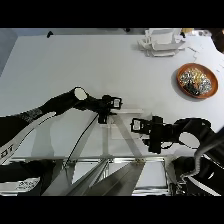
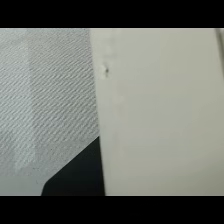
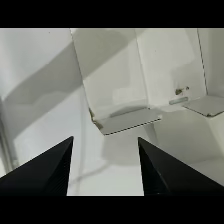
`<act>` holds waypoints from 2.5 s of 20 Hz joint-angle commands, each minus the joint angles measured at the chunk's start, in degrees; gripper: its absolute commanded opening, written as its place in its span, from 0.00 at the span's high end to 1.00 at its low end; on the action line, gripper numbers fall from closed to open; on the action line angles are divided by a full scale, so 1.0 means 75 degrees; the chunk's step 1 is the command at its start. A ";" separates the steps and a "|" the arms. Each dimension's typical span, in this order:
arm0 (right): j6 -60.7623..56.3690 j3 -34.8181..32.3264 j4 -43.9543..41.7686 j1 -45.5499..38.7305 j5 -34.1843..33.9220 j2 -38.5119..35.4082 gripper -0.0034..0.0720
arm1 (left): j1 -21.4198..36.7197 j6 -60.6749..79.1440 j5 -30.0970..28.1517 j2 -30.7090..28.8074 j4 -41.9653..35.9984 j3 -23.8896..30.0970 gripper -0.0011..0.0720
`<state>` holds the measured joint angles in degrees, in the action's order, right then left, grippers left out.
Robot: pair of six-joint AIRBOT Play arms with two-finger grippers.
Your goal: Fold the box and place the chain.
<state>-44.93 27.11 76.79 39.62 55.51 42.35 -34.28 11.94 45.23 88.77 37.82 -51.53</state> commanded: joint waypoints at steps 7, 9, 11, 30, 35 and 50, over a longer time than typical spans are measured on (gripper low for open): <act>0.1851 -0.1221 0.0195 0.0498 -0.2253 0.0090 0.02 | -0.0006 0.0000 0.0000 -0.0006 0.0003 0.0000 0.97; 0.1851 -0.1329 0.0192 0.0615 -0.2763 0.0108 0.03 | -0.0003 0.0000 0.0000 -0.0006 0.0000 0.0000 0.97; 0.1836 -0.1364 0.0210 0.0612 -0.2955 0.0303 0.03 | -0.0006 0.0000 0.0000 -0.0006 0.0000 0.0000 0.97; 0.1376 -0.0673 0.0903 0.0105 -0.3214 0.0370 0.04 | -0.0006 0.0000 0.0000 -0.0006 0.0000 0.0000 0.97; 0.1457 -0.0490 0.0545 -0.0388 -0.3104 0.0393 0.04 | -0.0006 0.0000 0.0000 -0.0006 0.0000 0.0000 0.97; 0.2503 -0.0490 -0.1125 -0.1411 -0.3142 0.1125 0.04 | -0.0006 0.0000 0.0000 -0.0006 0.0000 0.0000 0.97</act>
<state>-31.14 23.40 72.73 29.91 33.15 48.82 -34.28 11.94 45.25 88.77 37.82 -51.53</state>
